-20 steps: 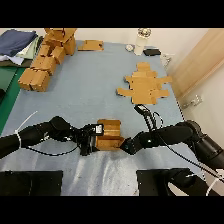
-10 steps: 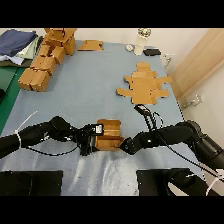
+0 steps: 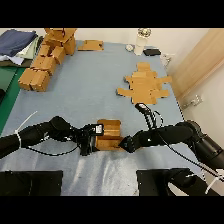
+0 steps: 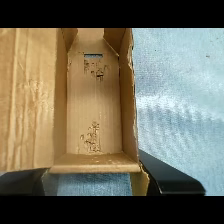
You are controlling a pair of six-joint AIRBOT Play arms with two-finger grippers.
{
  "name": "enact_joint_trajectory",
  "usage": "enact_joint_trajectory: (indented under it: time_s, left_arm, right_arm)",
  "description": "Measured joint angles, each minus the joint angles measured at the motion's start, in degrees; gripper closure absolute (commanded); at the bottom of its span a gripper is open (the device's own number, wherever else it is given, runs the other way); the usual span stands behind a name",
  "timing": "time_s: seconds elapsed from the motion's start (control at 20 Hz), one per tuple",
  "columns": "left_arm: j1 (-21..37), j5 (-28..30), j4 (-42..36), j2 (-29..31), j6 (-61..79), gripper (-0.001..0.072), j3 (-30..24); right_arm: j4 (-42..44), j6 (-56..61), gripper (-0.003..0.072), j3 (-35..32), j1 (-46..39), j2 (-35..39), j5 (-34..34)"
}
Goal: Fold the box.
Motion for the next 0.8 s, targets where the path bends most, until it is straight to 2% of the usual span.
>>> enact_joint_trajectory:
  time_s: [0.25, 0.5, 0.8]
  left_arm:
    - [0.00, 0.00, -0.02, 0.00, 0.00, 0.0263, 0.00]
    - [0.00, 0.00, -0.02, 0.00, 0.00, 0.0262, 0.00]
    - [0.00, 0.02, 0.00, 0.00, -0.07, 0.0262, 0.04]
  right_arm:
    - [3.72, 3.76, -0.0026, 0.00, 0.33, 0.00, 4.96]
    - [5.84, 10.56, -0.0021, 0.00, 0.46, 0.00, 7.26]
    - [9.01, 12.81, -0.0021, 0.00, 0.46, 0.00, 9.03]
